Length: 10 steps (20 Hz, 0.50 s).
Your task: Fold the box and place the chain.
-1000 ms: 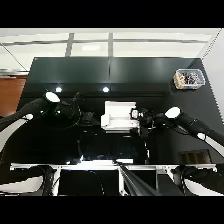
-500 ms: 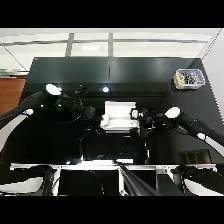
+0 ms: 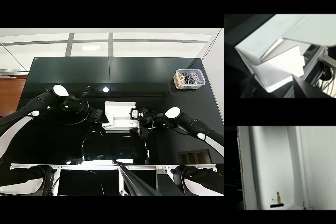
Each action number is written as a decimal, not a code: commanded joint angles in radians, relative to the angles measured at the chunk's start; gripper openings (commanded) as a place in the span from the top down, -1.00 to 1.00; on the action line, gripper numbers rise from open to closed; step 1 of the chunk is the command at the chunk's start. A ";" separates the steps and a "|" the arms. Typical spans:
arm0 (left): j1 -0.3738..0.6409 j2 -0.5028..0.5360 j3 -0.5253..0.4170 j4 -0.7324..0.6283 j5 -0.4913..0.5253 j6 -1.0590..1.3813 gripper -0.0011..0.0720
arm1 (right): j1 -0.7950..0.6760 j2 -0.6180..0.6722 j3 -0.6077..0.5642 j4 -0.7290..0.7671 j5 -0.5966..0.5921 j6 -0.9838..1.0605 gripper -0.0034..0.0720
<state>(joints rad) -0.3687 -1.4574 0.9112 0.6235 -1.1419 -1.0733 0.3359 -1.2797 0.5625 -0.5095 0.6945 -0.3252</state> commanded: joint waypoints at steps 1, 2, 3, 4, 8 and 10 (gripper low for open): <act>-0.024 0.000 0.005 0.013 0.043 -0.061 -0.49 | 0.001 0.000 0.000 0.000 0.000 0.000 -0.35; -0.032 0.000 0.014 0.047 0.044 -0.105 -0.49 | 0.001 0.000 0.000 0.000 0.000 0.000 -0.35; -0.042 0.000 0.025 0.089 0.045 -0.148 -0.49 | 0.001 0.000 0.000 0.000 0.000 0.000 -0.34; -0.056 0.000 0.037 0.132 0.047 -0.187 -0.49 | 0.001 0.000 0.000 0.000 0.000 0.000 -0.35; -0.109 0.000 0.082 0.258 0.069 -0.306 -0.49 | 0.001 0.000 0.000 0.000 0.000 0.000 -0.35; -0.132 0.000 0.093 0.318 0.089 -0.377 -0.49 | 0.001 0.000 0.000 0.000 0.000 0.000 -0.35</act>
